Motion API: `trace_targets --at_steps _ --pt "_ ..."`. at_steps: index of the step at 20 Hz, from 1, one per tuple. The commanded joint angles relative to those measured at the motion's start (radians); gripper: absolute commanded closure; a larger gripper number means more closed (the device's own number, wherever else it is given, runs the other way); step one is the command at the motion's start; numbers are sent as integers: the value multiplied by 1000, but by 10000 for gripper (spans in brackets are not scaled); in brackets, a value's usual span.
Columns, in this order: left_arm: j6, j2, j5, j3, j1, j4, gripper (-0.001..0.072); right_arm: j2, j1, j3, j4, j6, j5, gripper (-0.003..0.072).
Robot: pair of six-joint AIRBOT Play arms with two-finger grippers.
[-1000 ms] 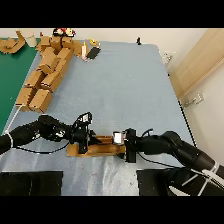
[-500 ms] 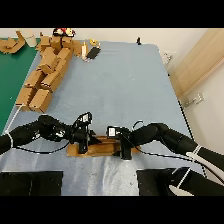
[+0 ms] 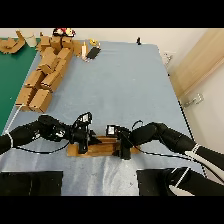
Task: Fold the box.
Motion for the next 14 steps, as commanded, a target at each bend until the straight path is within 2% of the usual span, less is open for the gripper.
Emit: trace_targets --at_steps 1,7,14 --pt "0 0 0 1 0 0 696 -2 0 1 -3 0 18 -26" --pt "0 0 0 1 0 0 696 -1 0 0 -35 -30 -79 -26" --pt "0 0 0 1 0 0 696 -1 0 -15 -11 -76 -33 -25"
